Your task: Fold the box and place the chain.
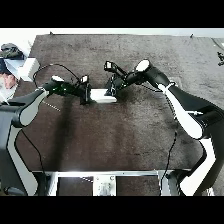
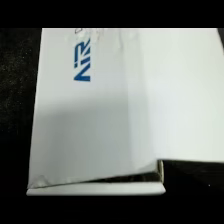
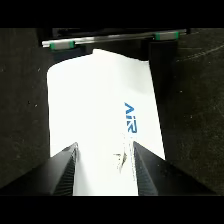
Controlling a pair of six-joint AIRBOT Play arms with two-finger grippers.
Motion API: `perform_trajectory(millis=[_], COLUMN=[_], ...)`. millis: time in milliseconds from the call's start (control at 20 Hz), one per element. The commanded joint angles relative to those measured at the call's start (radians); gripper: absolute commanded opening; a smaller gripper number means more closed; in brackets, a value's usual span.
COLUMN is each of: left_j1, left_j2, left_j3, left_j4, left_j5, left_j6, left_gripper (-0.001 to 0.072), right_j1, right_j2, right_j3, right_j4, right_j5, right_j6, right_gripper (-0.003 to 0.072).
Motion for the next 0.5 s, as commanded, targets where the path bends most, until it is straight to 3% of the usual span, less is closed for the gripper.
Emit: perform_trajectory(millis=[0,450], left_j1=[0.001,0.001], left_j2=[0.0,0.0], left_j3=[0.0,0.001], left_j4=[0.0,0.0], left_j5=[0.0,0.0], left_j6=[0.0,0.0], left_gripper=[0.0407,0.0407], right_j1=[0.001,0.001], right_j2=[0.0,0.002], right_j3=[-0.01,-0.042], right_j4=[0.011,0.015], right_j5=[-0.005,-0.13], right_j6=[-0.048,-0.079], right_gripper=[0.0416,0.0375])
